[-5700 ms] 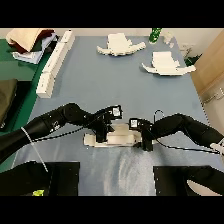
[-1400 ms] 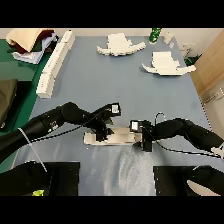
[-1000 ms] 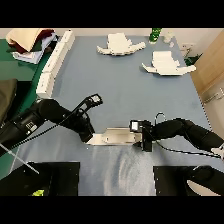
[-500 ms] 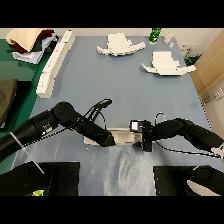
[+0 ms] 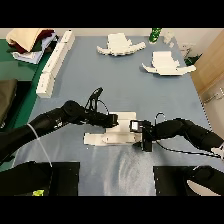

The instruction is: Fold the box.

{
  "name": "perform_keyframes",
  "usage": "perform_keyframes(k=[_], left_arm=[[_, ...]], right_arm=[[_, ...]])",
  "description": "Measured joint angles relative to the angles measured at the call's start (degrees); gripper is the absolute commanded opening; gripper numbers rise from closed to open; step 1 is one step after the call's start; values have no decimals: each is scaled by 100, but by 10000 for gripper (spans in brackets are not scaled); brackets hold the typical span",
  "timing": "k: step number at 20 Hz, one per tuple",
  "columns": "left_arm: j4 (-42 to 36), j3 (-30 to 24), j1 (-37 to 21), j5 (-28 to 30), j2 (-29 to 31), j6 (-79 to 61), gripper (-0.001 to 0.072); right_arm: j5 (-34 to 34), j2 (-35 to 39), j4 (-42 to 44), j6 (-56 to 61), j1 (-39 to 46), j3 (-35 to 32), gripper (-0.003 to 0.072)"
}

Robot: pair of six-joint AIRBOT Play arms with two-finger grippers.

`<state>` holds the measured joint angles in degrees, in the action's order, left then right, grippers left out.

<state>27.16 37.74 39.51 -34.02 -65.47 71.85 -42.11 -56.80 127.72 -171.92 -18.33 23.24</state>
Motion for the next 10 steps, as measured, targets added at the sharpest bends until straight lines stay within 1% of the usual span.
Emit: perform_keyframes(k=[5,10], left_arm=[[-68,9,-52,-212,-638,223,15],[-57,61,-55,-280,-850,273,15]], right_arm=[[-2,-2,0,13,0,-2,518],[-9,-2,-2,-2,0,-2,519]])
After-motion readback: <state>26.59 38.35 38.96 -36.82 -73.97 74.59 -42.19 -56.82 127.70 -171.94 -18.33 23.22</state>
